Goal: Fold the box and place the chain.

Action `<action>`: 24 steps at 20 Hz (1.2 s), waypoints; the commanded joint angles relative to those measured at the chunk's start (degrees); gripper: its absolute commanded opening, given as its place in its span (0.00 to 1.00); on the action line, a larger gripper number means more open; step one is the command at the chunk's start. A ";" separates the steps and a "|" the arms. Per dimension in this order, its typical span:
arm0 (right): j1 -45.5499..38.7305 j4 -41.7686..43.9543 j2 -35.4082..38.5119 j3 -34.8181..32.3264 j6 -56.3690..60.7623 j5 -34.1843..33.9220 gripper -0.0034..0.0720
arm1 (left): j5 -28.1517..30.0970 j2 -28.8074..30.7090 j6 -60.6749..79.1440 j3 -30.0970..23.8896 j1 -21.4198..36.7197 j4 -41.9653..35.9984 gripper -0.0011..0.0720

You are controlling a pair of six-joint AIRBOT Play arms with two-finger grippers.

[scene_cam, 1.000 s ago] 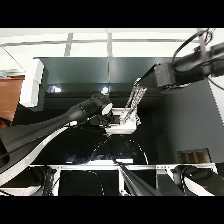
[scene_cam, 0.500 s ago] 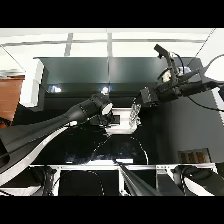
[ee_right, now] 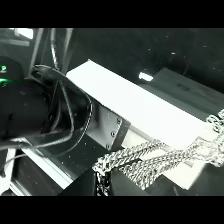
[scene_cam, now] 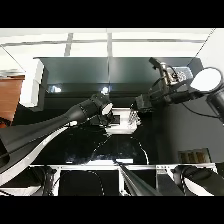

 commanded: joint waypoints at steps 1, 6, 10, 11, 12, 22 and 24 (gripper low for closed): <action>1.95 1.33 0.00 -3.56 0.57 -5.88 0.33 | 0.02 0.00 0.02 0.02 -0.04 0.02 0.05; -7.32 -4.35 2.51 -3.63 -0.15 2.58 0.55 | 0.00 0.00 0.02 0.02 -0.04 0.02 0.05; -17.68 -11.21 11.02 -11.85 -10.21 0.90 0.55 | 0.00 0.00 0.02 0.02 -0.04 0.00 0.05; -19.19 -11.21 12.76 -16.15 -14.51 -1.60 0.55 | 0.02 0.00 0.02 0.02 -0.04 0.02 0.05; -19.37 -11.13 13.68 -20.06 -18.34 -4.15 0.55 | 0.02 0.00 0.02 0.02 -0.04 0.02 0.05; -3.69 -1.97 5.05 -31.23 -77.05 -29.73 1.00 | 0.00 0.00 0.02 0.02 -0.04 0.02 0.05; -3.69 1.14 1.25 -31.23 -81.48 -30.56 1.00 | 0.00 0.00 0.02 0.02 -0.04 0.02 0.05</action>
